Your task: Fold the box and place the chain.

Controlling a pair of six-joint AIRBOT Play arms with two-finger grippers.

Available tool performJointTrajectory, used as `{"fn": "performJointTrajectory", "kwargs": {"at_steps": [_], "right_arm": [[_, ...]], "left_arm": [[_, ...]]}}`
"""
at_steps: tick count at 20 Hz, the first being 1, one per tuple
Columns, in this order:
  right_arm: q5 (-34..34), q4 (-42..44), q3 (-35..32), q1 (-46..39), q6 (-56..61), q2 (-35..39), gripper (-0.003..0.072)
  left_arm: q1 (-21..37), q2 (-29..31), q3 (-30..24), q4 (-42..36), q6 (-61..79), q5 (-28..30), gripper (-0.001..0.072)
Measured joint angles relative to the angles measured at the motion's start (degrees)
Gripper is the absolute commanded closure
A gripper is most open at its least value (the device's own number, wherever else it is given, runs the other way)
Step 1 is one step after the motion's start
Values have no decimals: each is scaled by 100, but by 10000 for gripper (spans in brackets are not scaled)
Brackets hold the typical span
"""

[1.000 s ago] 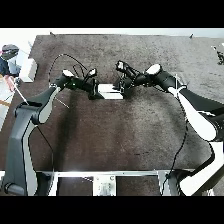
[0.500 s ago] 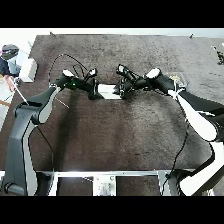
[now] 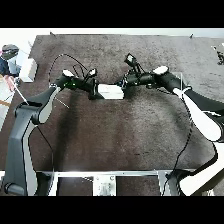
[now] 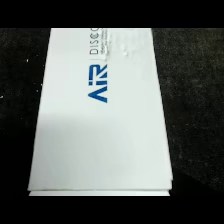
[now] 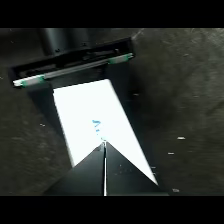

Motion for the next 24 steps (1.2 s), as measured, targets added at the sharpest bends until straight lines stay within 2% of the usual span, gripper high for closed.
{"fn": "performJointTrajectory", "kwargs": {"at_steps": [7, 16, 19, 21, 24], "right_arm": [[522, -166, 4, -28, 739, -511, 680], [538, -560, 2, -26, 1180, -566, 680], [463, -527, -26, -26, 1196, -271, 681], [417, -107, -7, -37, 1196, 153, 682], [374, 59, -66, -31, 1316, 940, 682]], "left_arm": [[0, 0, 0, 9, 15, 0, 265], [0, 0, 0, 11, 7, 0, 264], [0, -2, -2, -9, -37, -2, 265], [2, -2, -2, -9, -33, 0, 265], [2, -2, -2, -7, -17, -2, 265]]}}
